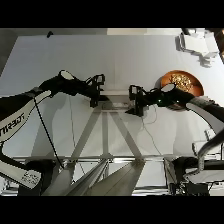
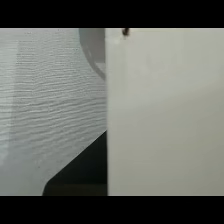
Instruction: Fold the box and place the chain.
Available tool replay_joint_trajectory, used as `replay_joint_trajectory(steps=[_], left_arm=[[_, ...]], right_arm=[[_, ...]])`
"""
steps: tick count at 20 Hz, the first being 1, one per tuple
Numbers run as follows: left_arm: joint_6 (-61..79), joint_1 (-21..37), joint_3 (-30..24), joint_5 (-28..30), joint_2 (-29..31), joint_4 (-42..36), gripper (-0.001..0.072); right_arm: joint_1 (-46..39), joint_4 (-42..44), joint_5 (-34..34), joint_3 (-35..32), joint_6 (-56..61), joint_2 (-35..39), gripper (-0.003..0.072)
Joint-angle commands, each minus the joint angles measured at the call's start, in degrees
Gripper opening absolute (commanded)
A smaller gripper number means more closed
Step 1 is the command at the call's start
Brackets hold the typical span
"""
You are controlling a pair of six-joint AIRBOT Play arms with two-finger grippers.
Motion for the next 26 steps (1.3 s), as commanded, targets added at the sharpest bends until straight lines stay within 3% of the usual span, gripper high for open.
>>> replay_joint_trajectory(steps=[1,18,19,20,21,26], left_arm=[[0.0,-0.02,-0.02,0.04,0.0,0.0,0.0007],[0.0,-0.02,-0.02,0.04,0.0,0.0,0.0007],[0.0,-0.02,-0.02,0.07,0.0,0.0,0.0007],[0.0,-0.02,-0.02,0.04,0.0,0.0,0.0007],[0.0,-0.02,-0.02,0.04,0.0,0.0,0.0007],[0.0,-0.02,-0.02,0.04,0.0,0.0,0.0007]], right_arm=[[0.02,0.0,1.14,0.46,-0.31,-1.84,0.0657],[1.6,6.99,1.64,0.55,-0.2,-1.84,0.0631],[1.6,6.8,1.64,0.55,-0.2,-1.86,0.0538],[1.6,6.78,1.64,0.55,-0.17,-1.86,0.0392],[1.62,6.78,1.64,0.55,-0.2,-1.88,0.0343],[1.62,6.84,1.64,0.55,-0.2,-1.88,0.0335]])
